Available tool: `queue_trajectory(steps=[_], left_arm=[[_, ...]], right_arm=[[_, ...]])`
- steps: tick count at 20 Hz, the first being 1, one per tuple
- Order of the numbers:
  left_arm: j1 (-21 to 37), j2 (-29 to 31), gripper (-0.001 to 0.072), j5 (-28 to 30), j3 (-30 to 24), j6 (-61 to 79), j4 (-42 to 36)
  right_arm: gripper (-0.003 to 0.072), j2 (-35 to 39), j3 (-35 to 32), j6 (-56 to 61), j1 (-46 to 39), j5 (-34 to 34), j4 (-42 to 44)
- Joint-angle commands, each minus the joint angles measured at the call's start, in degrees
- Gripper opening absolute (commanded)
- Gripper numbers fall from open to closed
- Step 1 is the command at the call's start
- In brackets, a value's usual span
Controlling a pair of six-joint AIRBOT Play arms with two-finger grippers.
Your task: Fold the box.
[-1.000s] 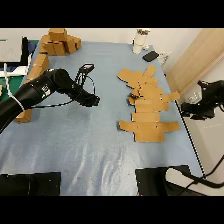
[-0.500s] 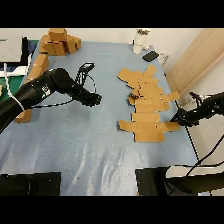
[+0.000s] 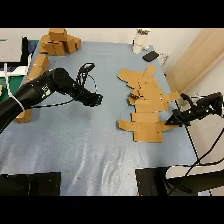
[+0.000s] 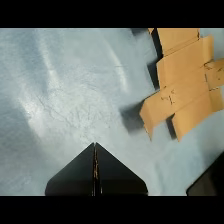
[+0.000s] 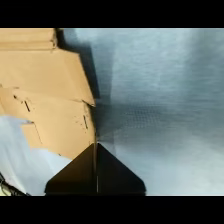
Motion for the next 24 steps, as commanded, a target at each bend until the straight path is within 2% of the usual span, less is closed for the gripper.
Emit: queue_trajectory(steps=[1, 4, 7, 9, 13, 14, 15, 16, 20, 24], left_arm=[[0.2, 0.0, 0.0016, -3.1, 0.1, 2.0, -3.1], [1.4, 0.2, 0.0016, -6.9, 0.6, 7.5, -9.0], [5.2, 0.2, 0.0016, -12.7, 1.5, 10.6, -15.7], [8.3, 0.2, 0.0017, -16.2, 1.5, 11.7, -18.4], [13.2, 0.2, 0.0018, -20.5, 1.5, 12.3, -18.4], [14.3, 0.2, 0.0125, -21.2, 1.5, 12.5, -18.4], [15.1, 0.2, 0.0387, -21.9, 1.5, 12.5, -18.4], [16.0, 0.2, 0.0450, -22.3, 1.5, 12.9, -18.2], [18.1, 0.0, 0.0450, -23.9, 0.3, 15.5, -14.9], [19.2, -0.5, 0.0451, -19.7, -5.4, 18.6, -12.6]], right_arm=[[0.0002, 0.2, -1.7, 1.1, 2.8, -3.0, 2.7], [0.0002, 1.4, -5.5, 1.2, 8.5, -2.4, 9.6], [0.0001, 4.1, -10.5, 2.8, 17.3, 0.9, 11.0], [0.0002, 7.2, -14.1, 3.3, 23.7, 6.7, 12.1], [0.0002, 14.0, -17.9, 3.6, 37.2, 23.3, 13.4], [0.0002, 15.4, -18.6, 3.6, 40.3, 26.8, 13.4], [0.0001, 16.9, -19.4, 3.6, 43.1, 30.2, 13.5], [0.0001, 18.2, -20.1, 3.6, 45.6, 32.9, 13.7], [0.0001, 23.8, -23.6, 4.3, 51.9, 37.7, 14.2], [0.0000, 26.9, -28.0, 4.7, 55.4, 37.9, 14.0]])
